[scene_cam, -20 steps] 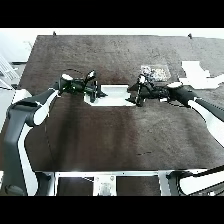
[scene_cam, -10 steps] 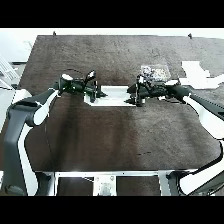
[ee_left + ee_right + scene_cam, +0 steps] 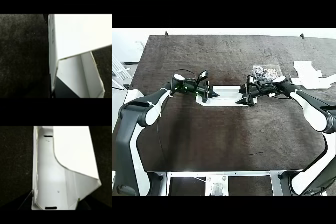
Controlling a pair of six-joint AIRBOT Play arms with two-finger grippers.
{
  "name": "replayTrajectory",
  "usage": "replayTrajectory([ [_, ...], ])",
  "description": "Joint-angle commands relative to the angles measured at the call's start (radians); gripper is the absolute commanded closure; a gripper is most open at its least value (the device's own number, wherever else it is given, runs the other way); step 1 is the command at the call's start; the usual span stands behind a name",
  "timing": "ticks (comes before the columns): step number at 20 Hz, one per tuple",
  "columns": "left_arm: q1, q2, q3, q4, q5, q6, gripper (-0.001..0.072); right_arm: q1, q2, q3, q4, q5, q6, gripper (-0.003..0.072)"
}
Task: Fold the box and place the chain.
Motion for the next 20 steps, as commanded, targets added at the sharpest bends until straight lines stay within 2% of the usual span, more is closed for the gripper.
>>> replayTrajectory([
  [1, 0.000, -0.001, 0.000, 0.000, 0.001, 0.000, 0.0686, 0.002, -0.044, 0.050, -0.020, 0.042, 0.002, 0.0083],
  [12, 0.000, -0.001, 0.000, 0.000, 0.000, 0.000, 0.0685, 0.020, -0.092, 0.130, -0.076, 0.040, -0.005, 0.0083],
  [20, 0.000, -0.001, 0.000, 0.000, 0.001, 0.000, 0.0685, 0.044, -0.110, 0.134, -0.076, 0.043, -0.005, 0.0083],
])
